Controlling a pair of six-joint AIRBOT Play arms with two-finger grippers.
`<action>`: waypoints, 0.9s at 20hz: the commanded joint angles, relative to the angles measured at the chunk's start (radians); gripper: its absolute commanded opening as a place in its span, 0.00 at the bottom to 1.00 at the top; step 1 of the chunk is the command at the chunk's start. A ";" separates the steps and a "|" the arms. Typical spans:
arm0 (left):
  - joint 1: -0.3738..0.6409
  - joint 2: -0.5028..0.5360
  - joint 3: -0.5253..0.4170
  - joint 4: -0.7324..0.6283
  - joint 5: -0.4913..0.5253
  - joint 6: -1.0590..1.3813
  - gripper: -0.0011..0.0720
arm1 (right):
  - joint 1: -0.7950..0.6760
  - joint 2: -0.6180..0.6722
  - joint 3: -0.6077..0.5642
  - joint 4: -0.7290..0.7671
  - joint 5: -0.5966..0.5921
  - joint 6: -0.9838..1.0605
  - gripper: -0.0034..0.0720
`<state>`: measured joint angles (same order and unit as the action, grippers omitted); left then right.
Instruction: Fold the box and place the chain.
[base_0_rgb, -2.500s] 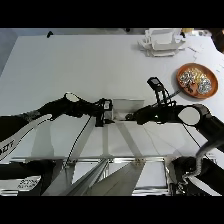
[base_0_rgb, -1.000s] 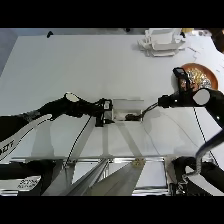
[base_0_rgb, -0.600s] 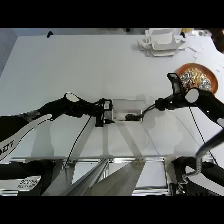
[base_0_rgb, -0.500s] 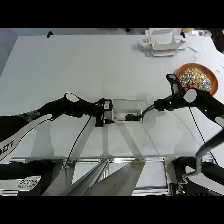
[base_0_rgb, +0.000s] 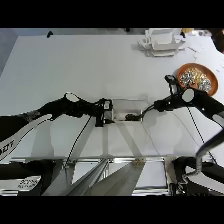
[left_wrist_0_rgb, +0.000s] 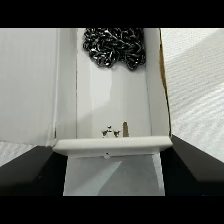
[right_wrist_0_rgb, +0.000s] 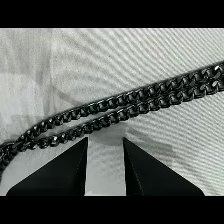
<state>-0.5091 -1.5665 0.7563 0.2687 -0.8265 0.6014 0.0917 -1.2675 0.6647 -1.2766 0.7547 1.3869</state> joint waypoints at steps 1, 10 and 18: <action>0.000 0.000 0.000 0.000 0.000 0.000 0.20 | 0.039 0.006 0.000 0.024 -0.037 0.000 0.33; 0.000 0.000 0.000 0.000 0.000 0.000 0.20 | 0.063 0.016 0.000 0.028 -0.046 0.011 0.28; 0.000 0.000 0.000 0.000 0.000 0.000 0.20 | 0.063 0.016 0.000 0.024 -0.033 -0.002 0.06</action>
